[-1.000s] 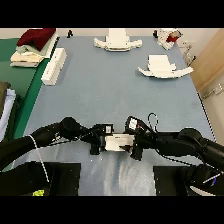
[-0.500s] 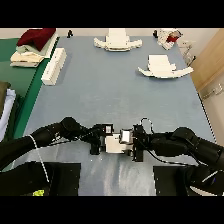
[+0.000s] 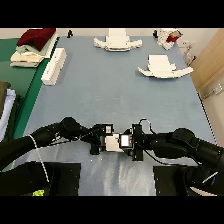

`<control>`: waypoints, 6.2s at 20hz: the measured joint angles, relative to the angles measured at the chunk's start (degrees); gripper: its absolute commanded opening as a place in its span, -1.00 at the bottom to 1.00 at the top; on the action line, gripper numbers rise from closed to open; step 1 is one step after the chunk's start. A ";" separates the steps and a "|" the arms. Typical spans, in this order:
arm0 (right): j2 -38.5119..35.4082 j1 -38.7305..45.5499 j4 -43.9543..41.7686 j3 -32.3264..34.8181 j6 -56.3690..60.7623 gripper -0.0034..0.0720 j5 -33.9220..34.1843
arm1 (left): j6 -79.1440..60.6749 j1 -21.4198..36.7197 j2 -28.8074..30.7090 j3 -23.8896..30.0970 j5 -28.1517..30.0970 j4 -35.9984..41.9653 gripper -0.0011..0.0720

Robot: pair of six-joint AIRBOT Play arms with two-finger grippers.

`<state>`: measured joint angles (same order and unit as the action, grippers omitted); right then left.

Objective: Fold the box.

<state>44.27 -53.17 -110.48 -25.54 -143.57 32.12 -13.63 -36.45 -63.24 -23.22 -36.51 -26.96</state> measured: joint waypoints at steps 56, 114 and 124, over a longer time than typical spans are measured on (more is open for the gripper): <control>2.01 -2.16 5.53 -2.08 1.03 -0.23 -3.34 | 0.00 0.00 0.00 0.00 0.00 0.02 0.25; -3.67 -4.94 -15.78 17.44 28.61 -0.86 -27.52 | -0.07 0.00 0.00 0.00 0.02 -0.02 0.25; -7.23 -5.03 -15.23 17.73 28.65 -0.86 -25.22 | 0.09 0.00 0.00 0.00 -0.04 0.02 0.25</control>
<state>37.04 -58.19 -125.71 -7.81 -114.91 6.90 -13.54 -36.45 -63.24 -23.22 -36.56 -26.94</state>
